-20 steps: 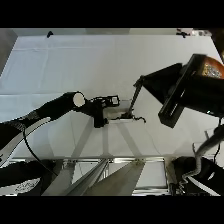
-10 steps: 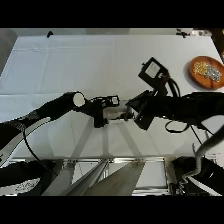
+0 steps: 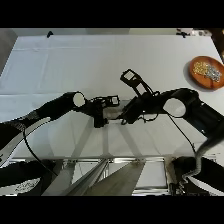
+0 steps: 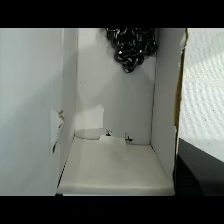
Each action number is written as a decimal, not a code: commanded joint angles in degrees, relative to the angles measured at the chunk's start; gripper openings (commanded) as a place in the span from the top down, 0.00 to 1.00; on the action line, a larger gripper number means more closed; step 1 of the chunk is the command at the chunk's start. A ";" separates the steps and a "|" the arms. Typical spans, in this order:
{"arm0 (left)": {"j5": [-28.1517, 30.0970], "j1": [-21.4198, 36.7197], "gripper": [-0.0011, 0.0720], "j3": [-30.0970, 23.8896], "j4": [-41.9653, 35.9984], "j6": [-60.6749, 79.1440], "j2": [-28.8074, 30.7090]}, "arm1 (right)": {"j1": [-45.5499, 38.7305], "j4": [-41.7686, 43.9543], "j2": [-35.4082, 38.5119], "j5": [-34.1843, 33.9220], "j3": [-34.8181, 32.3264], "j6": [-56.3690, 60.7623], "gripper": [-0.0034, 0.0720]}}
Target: Fold the box and place the chain.
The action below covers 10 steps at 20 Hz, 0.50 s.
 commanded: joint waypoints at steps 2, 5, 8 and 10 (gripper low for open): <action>0.00 -0.02 0.51 0.02 0.00 0.00 0.04 | -0.59 -0.37 -3.80 0.02 -0.42 4.85 0.94; 0.00 -0.02 0.51 0.02 0.02 0.00 0.04 | -0.59 -2.89 -5.31 -0.13 -1.01 8.39 0.94; 0.00 -0.02 0.51 0.02 0.00 0.00 0.04 | -0.59 -2.80 -6.97 -0.11 -1.11 8.48 0.93; -0.02 -0.02 0.51 0.02 0.00 0.00 0.04 | -0.76 -2.89 -7.04 -0.20 -1.09 8.72 0.84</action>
